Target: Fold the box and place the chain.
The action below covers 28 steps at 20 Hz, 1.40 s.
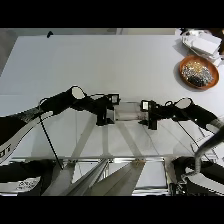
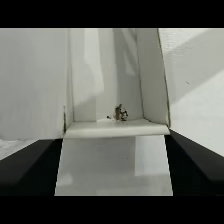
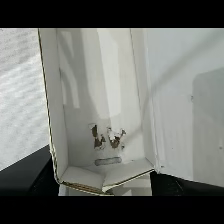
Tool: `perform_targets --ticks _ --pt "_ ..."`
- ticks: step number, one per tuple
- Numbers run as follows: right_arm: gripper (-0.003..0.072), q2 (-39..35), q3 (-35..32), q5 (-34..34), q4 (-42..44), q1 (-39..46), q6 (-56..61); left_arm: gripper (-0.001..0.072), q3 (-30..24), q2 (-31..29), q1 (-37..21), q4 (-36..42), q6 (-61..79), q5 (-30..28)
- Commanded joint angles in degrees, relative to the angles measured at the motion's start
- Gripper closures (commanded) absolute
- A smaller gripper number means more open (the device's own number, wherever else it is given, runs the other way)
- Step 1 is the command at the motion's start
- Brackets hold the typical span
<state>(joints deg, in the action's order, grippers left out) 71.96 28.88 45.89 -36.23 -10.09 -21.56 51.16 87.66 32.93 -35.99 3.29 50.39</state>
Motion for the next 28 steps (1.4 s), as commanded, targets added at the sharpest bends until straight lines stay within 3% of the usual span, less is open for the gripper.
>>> perform_targets --ticks 1,28 --pt "0.0406 0.0 0.0 0.0 0.0 0.0 0.0 0.0002 0.0 0.5 0.0 0.6 0.2 -0.4" --pt "0.0406 0.0 0.0 0.0 0.0 0.0 0.0 0.0021 -0.1 4.0 0.8 5.6 3.0 -2.4"
